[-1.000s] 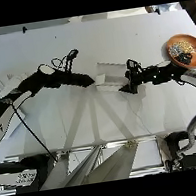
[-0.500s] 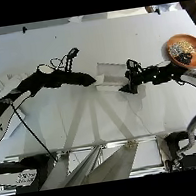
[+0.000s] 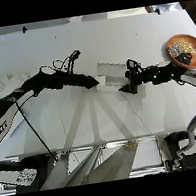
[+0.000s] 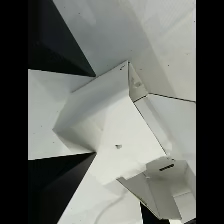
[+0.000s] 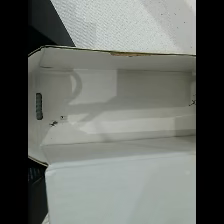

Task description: Fold the box and place the chain.

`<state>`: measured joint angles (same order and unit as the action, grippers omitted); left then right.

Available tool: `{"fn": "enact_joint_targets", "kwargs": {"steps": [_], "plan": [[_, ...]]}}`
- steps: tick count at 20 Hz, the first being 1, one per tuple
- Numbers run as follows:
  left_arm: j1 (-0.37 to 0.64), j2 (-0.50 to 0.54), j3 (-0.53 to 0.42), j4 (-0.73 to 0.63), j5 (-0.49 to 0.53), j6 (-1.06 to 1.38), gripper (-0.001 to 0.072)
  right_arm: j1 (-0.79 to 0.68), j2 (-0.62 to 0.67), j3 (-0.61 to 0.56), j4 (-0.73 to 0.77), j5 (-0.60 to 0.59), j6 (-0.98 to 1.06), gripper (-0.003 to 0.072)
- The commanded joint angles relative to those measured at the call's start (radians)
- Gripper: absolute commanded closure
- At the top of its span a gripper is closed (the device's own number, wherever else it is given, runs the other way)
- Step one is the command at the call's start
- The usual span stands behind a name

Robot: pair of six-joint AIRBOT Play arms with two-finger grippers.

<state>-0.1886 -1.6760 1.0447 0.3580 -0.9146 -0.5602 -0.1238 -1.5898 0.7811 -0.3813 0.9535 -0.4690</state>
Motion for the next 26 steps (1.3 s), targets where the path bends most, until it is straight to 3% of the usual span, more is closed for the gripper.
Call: {"fn": "enact_joint_targets", "kwargs": {"steps": [1,6,11,18,26], "plan": [[0.000,-0.010,0.000,-0.011,-0.018,0.003,0.0170,0.000,0.000,0.000,0.000,0.000,0.000,0.0139],[-0.013,-0.010,0.000,-0.014,-0.031,0.022,0.0174,0.000,0.000,0.000,0.000,0.000,0.000,0.0139],[-0.037,-0.010,0.000,-0.097,0.023,0.023,0.0175,0.000,0.000,0.000,0.000,0.000,0.000,0.0139],[-0.084,-0.010,0.000,-0.092,0.090,0.013,0.0176,0.000,0.000,0.000,0.000,0.000,0.000,0.0139],[-0.100,0.024,0.000,0.167,0.196,-0.177,0.0201,0.000,0.000,0.000,0.000,0.000,0.000,0.0139]]}}
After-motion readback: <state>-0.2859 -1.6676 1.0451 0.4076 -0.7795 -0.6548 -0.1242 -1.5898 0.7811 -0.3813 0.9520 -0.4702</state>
